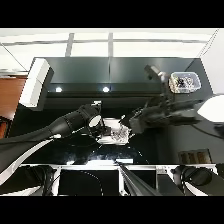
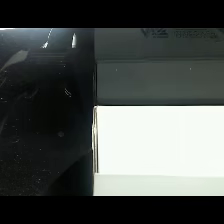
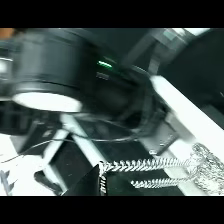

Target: Fold the box and place the chain.

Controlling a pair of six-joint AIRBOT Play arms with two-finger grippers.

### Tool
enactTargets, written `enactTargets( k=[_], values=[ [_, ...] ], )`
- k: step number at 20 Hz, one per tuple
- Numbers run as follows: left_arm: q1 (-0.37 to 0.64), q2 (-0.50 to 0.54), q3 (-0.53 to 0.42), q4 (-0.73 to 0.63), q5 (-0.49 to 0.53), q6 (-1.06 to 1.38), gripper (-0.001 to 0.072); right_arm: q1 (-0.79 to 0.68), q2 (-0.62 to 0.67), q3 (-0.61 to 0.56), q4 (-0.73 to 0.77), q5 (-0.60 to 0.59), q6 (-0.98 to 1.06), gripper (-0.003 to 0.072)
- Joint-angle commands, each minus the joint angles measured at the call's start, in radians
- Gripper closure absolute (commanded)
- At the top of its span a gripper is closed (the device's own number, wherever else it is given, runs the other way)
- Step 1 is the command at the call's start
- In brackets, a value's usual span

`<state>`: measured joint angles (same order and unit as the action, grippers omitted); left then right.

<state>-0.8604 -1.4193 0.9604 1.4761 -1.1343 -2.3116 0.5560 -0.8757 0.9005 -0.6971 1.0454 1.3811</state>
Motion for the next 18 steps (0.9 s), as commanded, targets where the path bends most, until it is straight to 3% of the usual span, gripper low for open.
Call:
enactTargets(
  k=[1,6,7,8,11,14,16,17,18],
  values=[
    [0.0,0.001,0.0,0.0,0.0,0.0,0.068,0.048,-0.061,-0.118,-0.021,-0.184,-0.002,0.0676],
    [0.0,0.001,0.0,0.0,0.0,0.0,0.068,0.055,-0.155,-0.122,-0.088,-0.187,-0.002,0.0639],
    [0.0,0.001,0.0,0.0,0.0,0.0,0.068,0.047,-0.154,-0.119,-0.089,-0.167,-0.001,0.0358],
    [0.0,0.001,0.0,0.0,0.0,0.0,0.0679,0.027,-0.154,-0.109,-0.095,-0.118,-0.003,0.0159],
    [0.0,0.001,0.0,0.0,-0.001,0.0,0.0679,-0.11,-0.105,-0.081,-0.204,0.015,-0.082,0.0161],
    [0.0,0.001,0.0,0.0,-0.001,0.0,0.068,-0.254,-0.049,-0.117,-0.514,0.03,-0.238,0.0161],
    [0.0,0.001,0.0,0.0,0.0,0.0,0.068,-0.307,-0.05,-0.223,-0.528,-0.056,-0.433,0.0127],
    [0.0,0.001,0.0,0.0,0.0,0.0,0.0679,-0.311,-0.05,-0.289,-0.505,-0.132,-0.541,-0.0007],
    [0.0,0.001,0.0,0.0,-0.001,0.0,0.068,-0.301,-0.05,-0.348,-0.477,-0.206,-0.677,-0.0006]
  ],
)
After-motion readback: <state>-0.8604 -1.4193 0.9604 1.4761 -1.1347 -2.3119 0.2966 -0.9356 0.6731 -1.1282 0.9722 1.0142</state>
